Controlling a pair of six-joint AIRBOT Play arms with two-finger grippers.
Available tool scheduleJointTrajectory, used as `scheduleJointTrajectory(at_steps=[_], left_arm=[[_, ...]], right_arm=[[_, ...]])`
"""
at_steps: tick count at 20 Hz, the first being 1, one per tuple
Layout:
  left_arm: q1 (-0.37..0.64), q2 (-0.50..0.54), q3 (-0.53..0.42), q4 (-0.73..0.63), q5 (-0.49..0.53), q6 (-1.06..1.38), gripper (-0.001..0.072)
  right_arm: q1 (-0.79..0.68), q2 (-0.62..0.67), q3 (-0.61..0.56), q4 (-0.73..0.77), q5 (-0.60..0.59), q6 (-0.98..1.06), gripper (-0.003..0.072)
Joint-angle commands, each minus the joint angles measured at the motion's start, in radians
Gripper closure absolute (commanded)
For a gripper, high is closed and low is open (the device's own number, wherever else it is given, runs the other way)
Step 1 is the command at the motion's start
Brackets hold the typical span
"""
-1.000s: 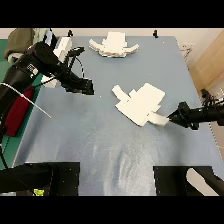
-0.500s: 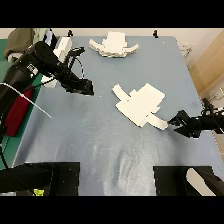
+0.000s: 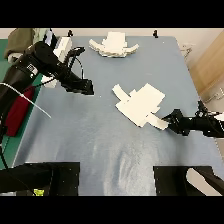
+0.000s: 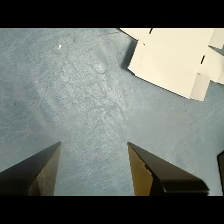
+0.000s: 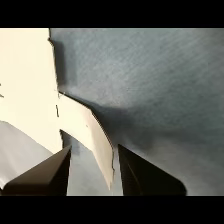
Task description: Fold the box.
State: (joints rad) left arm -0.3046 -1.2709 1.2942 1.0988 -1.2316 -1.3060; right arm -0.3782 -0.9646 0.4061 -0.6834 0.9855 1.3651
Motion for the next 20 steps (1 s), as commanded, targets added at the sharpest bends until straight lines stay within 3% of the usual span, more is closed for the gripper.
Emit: scheduleJointTrajectory(at_steps=[1, 6, 9, 11, 12, 16, 20], left_arm=[[0.000, -0.001, 0.001, 0.000, 0.001, -0.001, 0.0081], [0.000, -0.001, 0.001, 0.000, 0.001, -0.003, 0.0081], [0.000, -0.001, 0.001, 0.000, 0.001, -0.003, 0.0081], [0.000, -0.001, 0.001, 0.000, 0.003, -0.003, 0.0081], [0.000, -0.001, 0.001, 0.000, 0.009, -0.003, 0.0081], [0.002, -0.001, 0.001, 0.001, -0.007, -0.026, 0.0081], [0.033, -0.001, 0.001, 0.000, -0.150, -0.026, 0.0081]], right_arm=[[0.003, -0.090, -0.006, 0.177, -0.027, -0.150, 0.0257], [0.152, -0.143, -0.004, 0.203, -0.127, -0.170, 0.0267], [0.206, -0.143, 0.001, 0.235, -0.188, -0.171, 0.0411], [0.210, -0.143, 0.022, 0.235, -0.167, -0.212, 0.0579], [0.210, -0.142, 0.037, 0.235, -0.135, -0.235, 0.0681], [0.229, -0.138, 0.098, 0.148, 0.200, -0.292, 0.0681], [0.254, -0.137, 0.099, -0.010, 0.469, -0.274, 0.0680]])
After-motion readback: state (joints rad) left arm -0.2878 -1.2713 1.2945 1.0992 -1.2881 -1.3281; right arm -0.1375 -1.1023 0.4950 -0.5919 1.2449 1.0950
